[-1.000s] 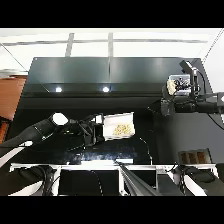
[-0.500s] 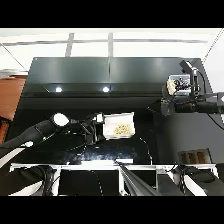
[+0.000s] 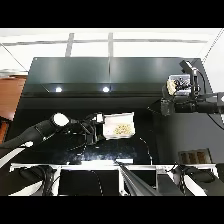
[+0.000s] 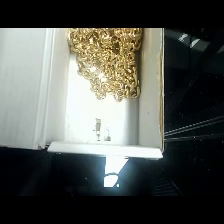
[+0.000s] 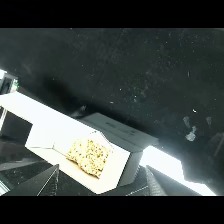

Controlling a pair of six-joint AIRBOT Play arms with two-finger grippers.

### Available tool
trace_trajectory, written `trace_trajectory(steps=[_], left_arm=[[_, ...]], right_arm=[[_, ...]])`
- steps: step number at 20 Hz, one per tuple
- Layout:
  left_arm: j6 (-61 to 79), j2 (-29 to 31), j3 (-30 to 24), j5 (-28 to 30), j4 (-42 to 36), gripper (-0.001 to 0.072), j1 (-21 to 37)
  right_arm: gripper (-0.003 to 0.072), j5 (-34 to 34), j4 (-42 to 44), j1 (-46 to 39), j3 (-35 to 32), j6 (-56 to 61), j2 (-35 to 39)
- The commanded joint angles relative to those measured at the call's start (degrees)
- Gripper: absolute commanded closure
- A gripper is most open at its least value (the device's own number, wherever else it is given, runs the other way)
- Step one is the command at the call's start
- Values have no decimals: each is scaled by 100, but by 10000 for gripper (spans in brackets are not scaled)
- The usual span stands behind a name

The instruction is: Fold the box and place the chain.

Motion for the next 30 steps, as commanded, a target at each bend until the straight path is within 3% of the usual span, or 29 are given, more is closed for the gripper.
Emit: trace_trajectory(steps=[1, 11, 18, 30], left_arm=[[0, -2, 7, 2, -22, 0, 0], [2, 57, 7, 66, -20, 0, -11], [0, 31, 4, 437, -20, 0, -417], [0, 31, 4, 146, -17, 7, -7]], right_arm=[[67, 2, 7, -2, -2, 2, 7], [67, 39, 20, -2, -2, 2, 7], [67, 44, 20, -2, -2, 4, 7], [67, 44, 20, -2, -2, 4, 7]])
